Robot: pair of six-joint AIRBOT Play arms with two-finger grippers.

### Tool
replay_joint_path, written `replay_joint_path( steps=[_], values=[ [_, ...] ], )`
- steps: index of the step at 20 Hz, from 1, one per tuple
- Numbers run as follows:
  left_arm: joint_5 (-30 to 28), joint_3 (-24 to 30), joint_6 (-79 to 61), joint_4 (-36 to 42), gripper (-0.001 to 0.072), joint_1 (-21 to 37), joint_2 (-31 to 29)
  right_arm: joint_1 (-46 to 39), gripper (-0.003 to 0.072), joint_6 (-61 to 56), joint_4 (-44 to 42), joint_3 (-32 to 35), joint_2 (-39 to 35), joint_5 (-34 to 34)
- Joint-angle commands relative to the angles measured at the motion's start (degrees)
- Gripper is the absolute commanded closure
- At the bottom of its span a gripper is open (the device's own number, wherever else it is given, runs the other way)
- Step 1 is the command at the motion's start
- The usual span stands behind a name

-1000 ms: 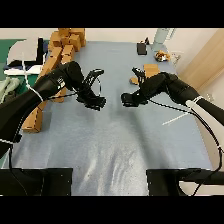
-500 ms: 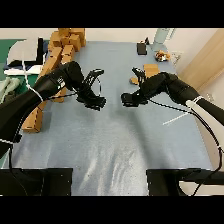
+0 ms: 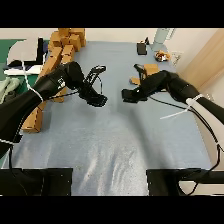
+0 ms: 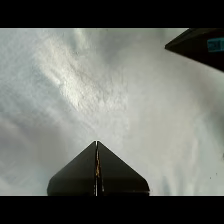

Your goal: Fold the box.

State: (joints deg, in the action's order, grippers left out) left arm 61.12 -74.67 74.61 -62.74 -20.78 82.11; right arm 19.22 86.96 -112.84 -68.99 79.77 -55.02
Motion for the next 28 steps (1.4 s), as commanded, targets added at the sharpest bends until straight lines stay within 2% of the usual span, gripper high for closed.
replay_joint_path(
  steps=[1, 2, 3, 4, 5, 7, 10, 13, 14, 15, 16, 19, 23, 25, 27, 28],
  values=[
    [-5.22, 0.02, -0.24, 0.37, 0.0696, -0.48, 0.04, -8.04, 0.0623, -0.55, 11.04, -7.69, 2.60, -5.86],
    [-5.29, 0.02, -0.24, 0.37, 0.0696, -0.55, 0.04, -12.37, 0.0538, -0.52, 12.76, -11.17, 4.02, -7.39],
    [-5.51, 0.02, -0.24, 0.37, 0.0696, -0.57, 0.04, -17.46, 0.0328, -0.50, 13.73, -14.53, 5.73, -7.21],
    [-5.68, 0.02, -0.20, 0.39, 0.0696, -0.55, 0.04, -22.36, 0.0290, -0.22, 13.92, -17.42, 7.61, -5.97],
    [-5.68, 0.02, -0.22, 0.37, 0.0696, -0.55, 0.04, -27.47, 0.0290, 0.76, 13.81, -20.15, 9.88, -3.87],
    [-6.08, 0.02, -0.22, 0.37, 0.0695, -0.57, 0.04, -35.82, 0.0237, 4.31, 10.32, -24.68, 15.37, -0.20],
    [-8.83, 0.02, 0.09, 0.35, 0.0695, -0.55, 0.04, -43.93, 0.0237, 12.50, -3.06, -32.57, 25.70, -1.16],
    [-10.45, 0.02, 0.42, 0.37, 0.0693, -0.57, 0.04, -45.68, 0.0237, 17.16, -5.29, -39.43, 32.83, -0.04],
    [-10.75, 0.02, 0.42, 0.35, 0.0485, -0.55, 0.04, -45.66, 0.0237, 18.23, -5.18, -42.23, 35.19, -0.04],
    [-11.37, 0.02, 0.44, 0.37, 0.0106, -0.57, 0.04, -45.64, 0.0237, 18.23, -5.25, -44.61, 37.24, 0.09],
    [-11.63, 0.02, 0.72, 0.39, 0.0018, -0.55, 0.04, -45.51, 0.0237, 18.18, -5.25, -46.99, 39.26, 0.15],
    [-11.10, 0.02, 1.70, 0.39, 0.0017, -0.57, 0.04, -45.57, 0.0237, 18.36, -5.25, -48.89, 42.93, 3.52],
    [-11.23, 0.02, 2.97, 0.37, 0.0016, -0.55, 0.04, -45.38, 0.0245, 19.93, -6.19, -48.89, 44.57, 3.91],
    [-11.26, 0.04, 3.02, 0.37, 0.0016, -0.57, 0.04, -45.00, 0.0318, 23.63, -8.00, -49.00, 44.30, 2.62],
    [-11.28, 0.02, 3.02, 0.37, 0.0016, -0.55, 0.04, -44.76, 0.0324, 24.17, -9.44, -49.00, 44.30, -0.66],
    [-11.23, 0.02, 3.02, 0.37, 0.0016, -0.57, 0.04, -44.68, 0.0383, 24.20, -9.53, -49.00, 44.30, -2.38]
  ],
)
